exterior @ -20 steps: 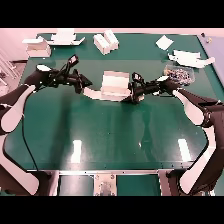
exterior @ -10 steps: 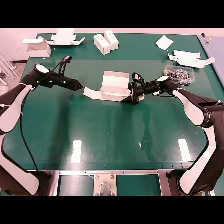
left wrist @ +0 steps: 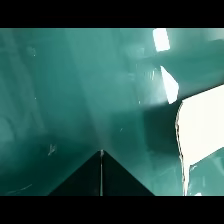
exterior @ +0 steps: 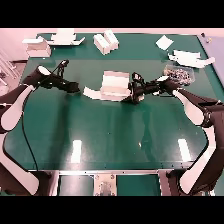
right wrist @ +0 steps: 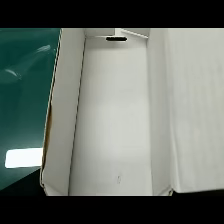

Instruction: Fold the box and place the chain.

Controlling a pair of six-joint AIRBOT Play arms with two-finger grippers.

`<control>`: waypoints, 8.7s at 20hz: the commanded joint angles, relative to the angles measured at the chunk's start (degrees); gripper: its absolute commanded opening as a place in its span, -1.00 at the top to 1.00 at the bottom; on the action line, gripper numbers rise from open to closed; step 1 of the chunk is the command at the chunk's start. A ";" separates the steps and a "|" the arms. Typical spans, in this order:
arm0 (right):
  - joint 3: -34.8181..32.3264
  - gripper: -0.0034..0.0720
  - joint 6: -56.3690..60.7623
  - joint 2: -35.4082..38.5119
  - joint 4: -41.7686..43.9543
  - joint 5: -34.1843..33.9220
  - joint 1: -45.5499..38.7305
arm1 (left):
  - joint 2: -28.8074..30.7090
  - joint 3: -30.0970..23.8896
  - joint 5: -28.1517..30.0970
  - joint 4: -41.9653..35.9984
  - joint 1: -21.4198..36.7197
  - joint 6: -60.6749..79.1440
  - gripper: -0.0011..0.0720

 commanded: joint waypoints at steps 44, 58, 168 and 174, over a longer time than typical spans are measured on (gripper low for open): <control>0.00 -0.68 0.02 0.02 0.00 0.00 0.02 | -5.55 6.60 -12.76 -23.04 -7.61 6.38 0.13; 0.00 -0.68 0.02 0.02 0.00 0.00 0.02 | -5.49 11.21 -12.57 -15.10 -9.90 2.38 -0.18; 0.00 -0.68 0.02 0.02 0.00 0.00 0.00 | -12.35 30.18 -17.46 32.74 -28.00 -59.25 0.09; 0.00 -0.68 0.02 0.02 0.00 0.00 0.02 | -12.59 32.98 -17.86 33.35 -27.98 -59.23 0.28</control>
